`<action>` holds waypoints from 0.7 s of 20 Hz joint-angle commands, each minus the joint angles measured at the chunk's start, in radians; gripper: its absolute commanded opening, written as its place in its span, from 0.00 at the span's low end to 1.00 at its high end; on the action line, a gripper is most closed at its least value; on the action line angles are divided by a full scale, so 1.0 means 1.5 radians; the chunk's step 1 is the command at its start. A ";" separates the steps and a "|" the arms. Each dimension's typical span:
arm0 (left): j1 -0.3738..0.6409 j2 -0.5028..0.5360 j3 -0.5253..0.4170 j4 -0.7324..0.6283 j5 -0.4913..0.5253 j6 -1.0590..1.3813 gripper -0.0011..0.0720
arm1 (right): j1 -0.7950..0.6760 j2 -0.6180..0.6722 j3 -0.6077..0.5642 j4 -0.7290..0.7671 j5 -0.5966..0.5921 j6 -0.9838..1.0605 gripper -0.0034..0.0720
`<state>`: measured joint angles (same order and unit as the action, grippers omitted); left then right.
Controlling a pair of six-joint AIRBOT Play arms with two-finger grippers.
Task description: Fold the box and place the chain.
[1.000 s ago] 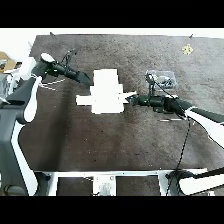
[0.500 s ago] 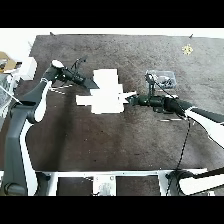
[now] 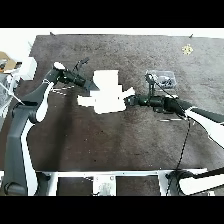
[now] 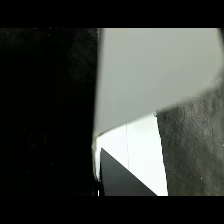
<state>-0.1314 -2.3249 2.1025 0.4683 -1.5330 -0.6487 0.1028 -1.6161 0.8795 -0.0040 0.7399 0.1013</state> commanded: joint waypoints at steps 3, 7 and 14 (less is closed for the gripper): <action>0.000 0.014 0.001 -0.003 -0.001 0.145 0.03 | -0.063 0.053 0.001 0.008 0.060 -0.030 0.62; 0.000 0.041 0.001 0.002 0.010 0.310 0.03 | -0.137 0.121 0.001 0.000 0.074 -0.028 0.62; -0.001 0.052 0.001 0.034 0.061 0.467 0.03 | -0.147 0.128 -0.001 -0.045 0.086 -0.025 0.62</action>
<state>-0.1326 -2.2509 2.1029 0.4877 -1.4841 -0.0616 -0.1081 -1.4307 0.8783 -0.0483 0.8574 0.0612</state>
